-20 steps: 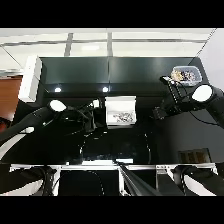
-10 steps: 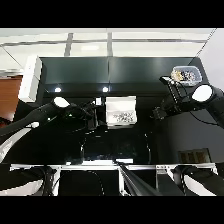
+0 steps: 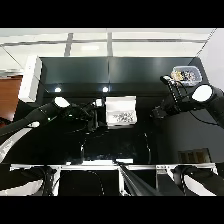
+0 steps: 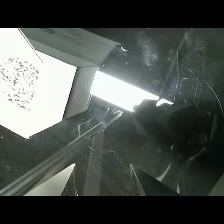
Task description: Fold the box and place the chain.
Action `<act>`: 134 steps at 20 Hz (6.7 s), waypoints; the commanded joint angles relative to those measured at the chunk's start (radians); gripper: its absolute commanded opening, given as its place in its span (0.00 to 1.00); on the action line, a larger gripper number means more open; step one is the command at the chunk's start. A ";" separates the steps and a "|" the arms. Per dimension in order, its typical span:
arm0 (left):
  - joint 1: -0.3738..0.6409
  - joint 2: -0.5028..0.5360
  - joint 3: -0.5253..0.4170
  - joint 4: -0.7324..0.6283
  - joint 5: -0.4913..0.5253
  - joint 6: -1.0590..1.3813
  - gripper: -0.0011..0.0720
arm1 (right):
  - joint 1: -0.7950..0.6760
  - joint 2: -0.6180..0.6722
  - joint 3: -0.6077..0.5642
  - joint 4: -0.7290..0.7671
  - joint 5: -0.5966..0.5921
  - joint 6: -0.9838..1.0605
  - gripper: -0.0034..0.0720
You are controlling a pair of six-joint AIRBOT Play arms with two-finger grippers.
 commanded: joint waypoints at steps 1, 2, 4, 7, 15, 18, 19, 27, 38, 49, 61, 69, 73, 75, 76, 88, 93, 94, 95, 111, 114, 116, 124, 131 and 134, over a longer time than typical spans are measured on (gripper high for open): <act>-0.001 -0.001 0.001 -0.007 0.000 0.000 0.99 | 0.000 0.001 0.000 0.000 -0.003 0.000 0.60; -0.001 -0.001 0.001 -0.007 0.000 0.000 0.99 | 0.000 0.001 0.000 0.000 -0.003 0.000 0.60; -0.001 -0.001 0.001 -0.011 0.001 0.003 0.99 | 0.000 0.001 0.000 0.000 -0.003 0.000 0.60; -0.006 -0.001 0.001 -0.061 0.003 0.037 0.99 | 0.000 0.001 0.000 0.000 -0.007 0.000 0.60; -0.023 -0.008 0.009 -0.072 0.011 0.047 0.99 | 0.000 0.001 0.000 0.000 -0.030 0.000 0.60; -0.037 -0.008 0.009 -0.058 0.031 0.039 0.99 | 0.000 0.000 0.000 0.000 -0.035 0.000 0.60; -0.043 -0.008 0.009 -0.046 0.031 0.039 0.99 | 0.000 0.000 0.000 0.000 -0.034 0.000 0.60; -0.046 -0.008 0.009 -0.040 0.031 0.039 0.49 | 0.000 0.000 0.000 0.016 -0.131 0.001 0.91; -0.046 -0.008 0.009 -0.039 0.031 0.039 0.49 | 0.031 -0.335 0.207 0.517 -0.359 -0.103 1.00; -0.046 -0.008 0.009 -0.039 0.031 0.039 0.49 | 0.077 -0.223 0.191 0.296 0.084 -0.816 1.00; -0.046 -0.008 0.009 -0.039 0.031 0.039 0.49 | 0.162 -0.227 0.143 0.280 0.021 -0.950 1.00; -0.046 -0.008 0.009 -0.039 0.030 0.039 0.49 | 0.186 -0.230 0.143 0.245 0.029 -0.971 1.00; -0.046 -0.008 0.009 -0.039 0.030 0.039 0.49 | 0.198 -0.237 0.144 0.230 -0.043 -0.971 0.96; -0.046 -0.008 0.009 -0.039 0.030 0.039 0.49 | 0.197 -0.237 0.144 0.231 -0.055 -0.969 0.86; -0.046 -0.008 0.009 -0.039 0.030 0.039 0.49 | 0.197 -0.237 0.144 0.231 -0.051 -0.969 0.86; -0.046 -0.008 0.009 -0.039 0.030 0.039 0.49 | 0.197 -0.232 0.146 0.229 -0.004 -0.905 0.39; -0.046 -0.008 0.009 -0.039 0.030 0.039 0.49 | 0.198 -0.233 0.145 0.217 0.014 -0.904 0.40; -0.046 -0.008 0.009 -0.039 0.030 0.039 0.49 | 0.198 -0.233 0.145 0.216 0.018 -0.904 0.40; -0.046 -0.008 0.009 -0.039 0.030 0.039 0.49 | 0.198 -0.233 0.145 0.216 0.019 -0.904 0.40; -0.046 -0.008 0.009 -0.039 0.030 0.039 0.49 | 0.198 -0.237 0.134 0.198 0.044 -0.904 0.49; -0.046 -0.008 0.009 -0.039 0.030 0.039 0.49 | 0.198 -0.237 0.114 0.198 0.037 -0.904 0.49; -0.046 -0.008 0.009 -0.039 0.030 0.039 0.49 | 0.197 -0.234 0.115 0.202 0.037 -0.903 0.49; -0.046 -0.008 0.009 -0.039 0.030 0.039 0.49 | 0.113 -0.163 0.153 0.201 0.253 -0.446 0.26; -0.046 -0.008 0.009 -0.039 0.030 0.039 0.49 | 0.050 -0.177 -0.098 0.740 0.138 -0.392 0.06; -0.046 -0.008 0.009 -0.040 0.030 0.039 0.49 | 0.062 -0.241 -0.114 0.786 0.078 -0.389 0.06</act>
